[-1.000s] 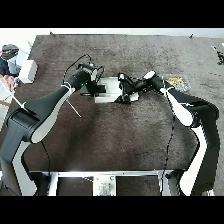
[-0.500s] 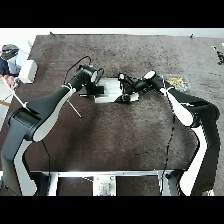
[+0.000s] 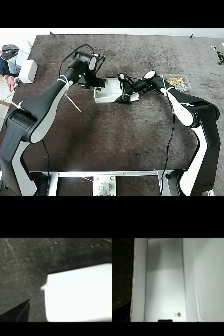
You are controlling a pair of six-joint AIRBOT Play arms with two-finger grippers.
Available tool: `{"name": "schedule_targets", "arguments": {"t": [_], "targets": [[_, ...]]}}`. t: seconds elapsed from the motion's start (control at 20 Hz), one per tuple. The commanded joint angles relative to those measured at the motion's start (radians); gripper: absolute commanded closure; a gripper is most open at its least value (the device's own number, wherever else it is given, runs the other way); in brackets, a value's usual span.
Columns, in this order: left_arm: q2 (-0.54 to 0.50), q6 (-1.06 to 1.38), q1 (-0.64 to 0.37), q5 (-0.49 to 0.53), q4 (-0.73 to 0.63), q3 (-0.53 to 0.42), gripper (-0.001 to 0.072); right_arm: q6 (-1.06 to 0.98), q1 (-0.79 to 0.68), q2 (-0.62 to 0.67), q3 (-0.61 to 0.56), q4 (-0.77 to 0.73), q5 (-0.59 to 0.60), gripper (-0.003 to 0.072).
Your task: Fold the box and place the chain.
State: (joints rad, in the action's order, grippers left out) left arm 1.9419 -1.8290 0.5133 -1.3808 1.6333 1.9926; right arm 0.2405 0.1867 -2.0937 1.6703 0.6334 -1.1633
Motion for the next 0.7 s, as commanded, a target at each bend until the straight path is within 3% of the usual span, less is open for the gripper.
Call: {"name": "schedule_targets", "arguments": {"t": [0.0, 0.3, 0.35, 0.4, 0.45, 0.55, 0.65], "targets": [[-0.067, 0.139, -0.022, -0.048, -0.008, 0.048, 0.0215, -0.002, 0.001, 0.000, 0.000, -0.002, 0.000, 0.0196], [-0.131, 0.262, -0.101, 0.024, -0.055, 0.048, 0.0216, -0.001, 0.001, 0.000, 0.000, -0.002, 0.000, 0.0196], [-0.131, 0.320, -0.102, 0.066, -0.053, 0.048, 0.0234, -0.001, 0.001, 0.000, 0.000, -0.002, -0.001, 0.0195], [-0.129, 0.362, -0.109, 0.105, -0.057, 0.045, 0.0301, -0.001, 0.001, 0.000, 0.000, -0.002, 0.000, 0.0196], [-0.129, 0.425, -0.122, 0.161, -0.087, 0.034, 0.0304, -0.002, 0.001, 0.000, 0.000, -0.002, 0.000, 0.0195], [-0.129, 0.621, -0.181, 0.214, -0.248, 0.012, 0.0303, -0.001, 0.001, 0.000, 0.000, -0.002, 0.000, 0.0196], [-0.129, 0.898, -0.268, 0.222, -0.522, -0.030, 0.0276, -0.002, 0.001, 0.000, 0.000, -0.002, 0.000, 0.0196]]}}
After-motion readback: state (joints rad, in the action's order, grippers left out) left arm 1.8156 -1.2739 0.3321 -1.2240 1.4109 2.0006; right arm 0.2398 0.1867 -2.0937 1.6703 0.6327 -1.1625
